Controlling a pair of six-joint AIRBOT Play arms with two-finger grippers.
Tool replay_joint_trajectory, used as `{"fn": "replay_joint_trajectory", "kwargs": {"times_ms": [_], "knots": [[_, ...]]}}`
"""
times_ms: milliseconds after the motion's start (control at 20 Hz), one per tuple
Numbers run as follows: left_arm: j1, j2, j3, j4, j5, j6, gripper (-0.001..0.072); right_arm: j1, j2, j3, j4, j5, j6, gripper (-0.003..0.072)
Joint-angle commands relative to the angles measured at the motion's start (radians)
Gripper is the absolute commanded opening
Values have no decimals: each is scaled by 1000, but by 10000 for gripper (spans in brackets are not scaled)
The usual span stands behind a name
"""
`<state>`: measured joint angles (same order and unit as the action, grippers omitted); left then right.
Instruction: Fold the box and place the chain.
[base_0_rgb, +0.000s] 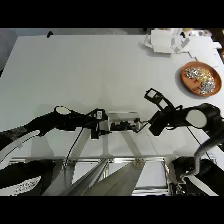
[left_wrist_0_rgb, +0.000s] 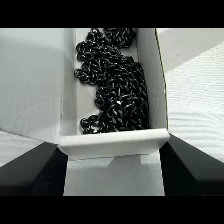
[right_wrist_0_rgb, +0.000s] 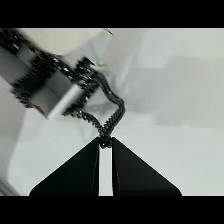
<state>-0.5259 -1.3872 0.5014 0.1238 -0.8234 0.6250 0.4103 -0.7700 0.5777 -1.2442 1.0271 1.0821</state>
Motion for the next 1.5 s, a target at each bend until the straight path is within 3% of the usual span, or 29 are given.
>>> {"fn": "replay_joint_trajectory", "kwargs": {"times_ms": [0,200,400,650,900,1100,1150,1200,1350,1450], "knots": [[0,0,1,0,-1,0,109,2,173,2,257,10,-32,13],[0,0,1,0,-3,0,109,2,221,2,708,-77,-320,13],[0,0,1,0,-3,0,109,2,219,2,760,-186,-383,13],[0,0,1,0,-3,0,109,2,150,2,909,-200,-492,13],[0,0,1,0,-3,0,109,2,-61,2,798,-67,-490,13],[0,0,1,0,-3,0,109,26,-209,2,781,-68,-509,15],[0,0,1,0,-3,0,109,51,-227,2,773,-74,-511,36],[0,0,1,0,-3,0,109,82,-236,1,766,-88,-511,121],[0,0,1,0,-3,0,109,122,-236,2,725,-166,-457,157],[0,0,1,0,-3,0,109,81,-225,14,696,-148,-423,191]]}}
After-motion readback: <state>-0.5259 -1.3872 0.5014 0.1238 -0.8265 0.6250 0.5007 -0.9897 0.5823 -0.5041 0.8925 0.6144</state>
